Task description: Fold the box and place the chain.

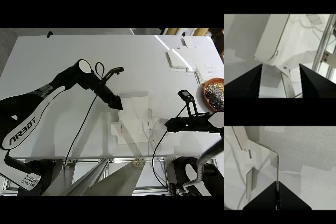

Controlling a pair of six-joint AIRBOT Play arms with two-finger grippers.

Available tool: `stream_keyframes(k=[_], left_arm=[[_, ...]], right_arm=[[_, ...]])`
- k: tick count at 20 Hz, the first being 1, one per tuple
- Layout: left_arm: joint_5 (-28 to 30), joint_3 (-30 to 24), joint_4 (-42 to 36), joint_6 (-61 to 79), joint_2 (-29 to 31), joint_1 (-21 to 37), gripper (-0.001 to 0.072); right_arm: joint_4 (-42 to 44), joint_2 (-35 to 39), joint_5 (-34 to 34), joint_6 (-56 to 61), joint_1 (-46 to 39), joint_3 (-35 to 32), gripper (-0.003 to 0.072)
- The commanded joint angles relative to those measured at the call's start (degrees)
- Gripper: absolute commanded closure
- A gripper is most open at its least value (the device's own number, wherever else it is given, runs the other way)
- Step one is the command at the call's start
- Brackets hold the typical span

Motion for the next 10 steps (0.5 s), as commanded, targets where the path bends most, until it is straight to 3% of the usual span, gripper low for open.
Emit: stream_keyframes(k=[1,8,10], left_arm=[[0.98,-0.02,-1.55,3.56,-1.7,-1.49,0.0195],[2.47,-0.04,0.83,5.27,-4.15,-4.15,0.023],[4.0,-0.02,0.79,5.33,-4.11,-4.0,0.0381]], right_arm=[[0.02,0.04,-0.02,0.02,0.07,-0.04,0.0673],[0.02,0.04,0.02,0.02,0.07,-0.04,0.0673],[0.02,0.04,0.02,0.0,0.07,-0.04,0.0673]])
